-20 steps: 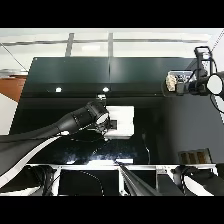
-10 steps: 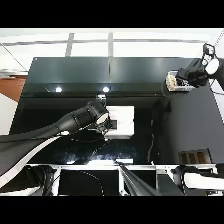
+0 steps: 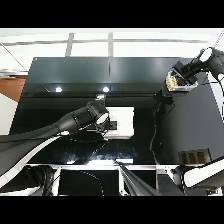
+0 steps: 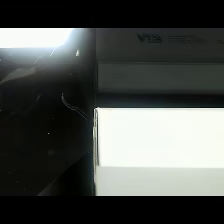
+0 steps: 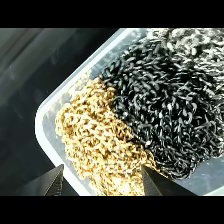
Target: Fold the box and place the chain.
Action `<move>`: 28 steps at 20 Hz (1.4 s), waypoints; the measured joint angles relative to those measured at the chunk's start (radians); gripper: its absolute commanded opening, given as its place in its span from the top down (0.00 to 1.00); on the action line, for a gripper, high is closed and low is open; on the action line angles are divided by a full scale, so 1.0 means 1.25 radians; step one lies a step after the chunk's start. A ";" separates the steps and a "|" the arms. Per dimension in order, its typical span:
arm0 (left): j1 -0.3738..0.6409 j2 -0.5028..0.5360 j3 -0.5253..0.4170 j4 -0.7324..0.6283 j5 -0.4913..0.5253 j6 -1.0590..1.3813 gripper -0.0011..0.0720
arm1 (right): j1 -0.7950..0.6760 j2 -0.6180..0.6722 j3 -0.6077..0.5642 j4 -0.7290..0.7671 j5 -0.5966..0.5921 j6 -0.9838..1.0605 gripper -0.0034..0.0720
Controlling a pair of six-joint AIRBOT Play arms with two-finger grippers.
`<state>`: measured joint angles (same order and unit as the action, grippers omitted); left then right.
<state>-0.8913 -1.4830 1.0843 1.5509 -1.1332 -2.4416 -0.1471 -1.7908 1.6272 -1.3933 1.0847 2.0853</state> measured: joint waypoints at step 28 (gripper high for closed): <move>0.000 0.000 0.000 -0.007 0.000 0.000 0.95 | -0.077 0.082 0.132 0.172 0.086 -0.325 0.91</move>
<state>-0.8913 -1.4830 1.0843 1.5425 -1.1336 -2.4420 -0.2428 -1.6886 1.7916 -1.1790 1.1923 1.6787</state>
